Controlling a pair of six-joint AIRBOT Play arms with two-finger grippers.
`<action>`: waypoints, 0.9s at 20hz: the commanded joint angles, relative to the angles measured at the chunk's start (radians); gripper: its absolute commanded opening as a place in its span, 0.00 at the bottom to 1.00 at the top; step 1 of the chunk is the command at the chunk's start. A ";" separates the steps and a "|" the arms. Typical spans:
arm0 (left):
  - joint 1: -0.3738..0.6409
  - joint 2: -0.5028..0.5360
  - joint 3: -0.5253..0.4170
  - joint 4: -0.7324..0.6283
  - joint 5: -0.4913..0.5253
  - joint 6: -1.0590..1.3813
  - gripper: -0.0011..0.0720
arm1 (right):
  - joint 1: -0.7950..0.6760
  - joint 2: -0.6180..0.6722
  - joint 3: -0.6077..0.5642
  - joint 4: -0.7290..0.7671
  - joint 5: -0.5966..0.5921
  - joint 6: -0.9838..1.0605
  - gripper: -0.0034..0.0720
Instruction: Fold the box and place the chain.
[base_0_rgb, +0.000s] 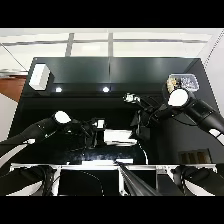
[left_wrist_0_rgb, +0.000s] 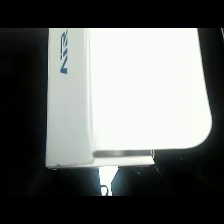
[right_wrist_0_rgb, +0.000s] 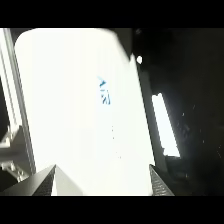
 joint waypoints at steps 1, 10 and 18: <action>-0.001 -0.001 0.000 0.001 0.000 0.000 0.67 | 0.003 0.003 -0.007 -0.040 0.013 -0.007 0.98; -0.001 -0.001 0.000 0.001 0.000 0.000 0.67 | 0.075 0.003 -0.024 -0.098 -0.060 -0.008 0.67; -0.001 -0.001 0.000 0.001 0.000 0.000 0.67 | 0.076 0.003 -0.024 -0.085 -0.056 -0.007 0.45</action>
